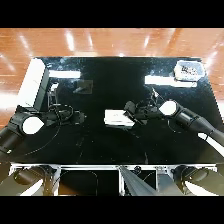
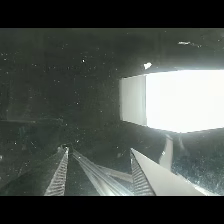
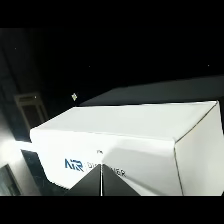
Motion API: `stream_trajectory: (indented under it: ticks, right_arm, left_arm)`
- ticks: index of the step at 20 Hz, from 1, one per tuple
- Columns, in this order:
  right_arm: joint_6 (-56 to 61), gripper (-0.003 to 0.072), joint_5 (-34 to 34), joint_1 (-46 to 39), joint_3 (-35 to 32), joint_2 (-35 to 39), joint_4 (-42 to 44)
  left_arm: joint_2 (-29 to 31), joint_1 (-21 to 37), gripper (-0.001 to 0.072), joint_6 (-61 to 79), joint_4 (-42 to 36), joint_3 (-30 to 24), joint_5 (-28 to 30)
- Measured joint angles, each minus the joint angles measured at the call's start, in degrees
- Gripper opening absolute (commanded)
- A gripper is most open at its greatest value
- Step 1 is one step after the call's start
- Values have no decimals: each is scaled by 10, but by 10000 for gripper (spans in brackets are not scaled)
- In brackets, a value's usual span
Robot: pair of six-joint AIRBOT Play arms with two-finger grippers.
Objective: Fold the box and place the chain.
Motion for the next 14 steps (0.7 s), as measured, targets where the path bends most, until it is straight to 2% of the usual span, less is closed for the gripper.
stream_trajectory:
  ticks: [14]
  right_arm:
    - [-24,31,15,-2,12,-2,-9]
  left_arm:
    - [0,0,507,0,-6,2,-2]
